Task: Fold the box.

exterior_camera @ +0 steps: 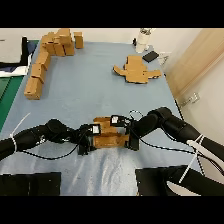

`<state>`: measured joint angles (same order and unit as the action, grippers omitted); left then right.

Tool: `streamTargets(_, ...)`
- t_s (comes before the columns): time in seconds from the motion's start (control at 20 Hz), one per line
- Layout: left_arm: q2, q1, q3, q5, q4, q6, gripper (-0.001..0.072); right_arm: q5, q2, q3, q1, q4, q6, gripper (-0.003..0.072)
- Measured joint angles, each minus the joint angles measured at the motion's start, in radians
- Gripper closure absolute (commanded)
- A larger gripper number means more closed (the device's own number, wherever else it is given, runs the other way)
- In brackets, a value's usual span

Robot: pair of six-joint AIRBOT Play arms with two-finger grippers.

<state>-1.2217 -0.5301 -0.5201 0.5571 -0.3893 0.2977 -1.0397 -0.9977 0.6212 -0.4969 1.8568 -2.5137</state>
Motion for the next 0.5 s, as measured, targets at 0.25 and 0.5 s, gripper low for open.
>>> streamTargets(0.25,0.0,0.0,0.0,0.0,0.0,0.0,0.0184,0.082,-0.014,-0.008,-0.002,0.031,-0.062,0.0146)
streamTargets(0.5,0.0,0.0,0.0,0.0,0.0,0.0,0.0183,0.081,-0.016,-0.009,-0.004,0.109,-0.117,0.0528)
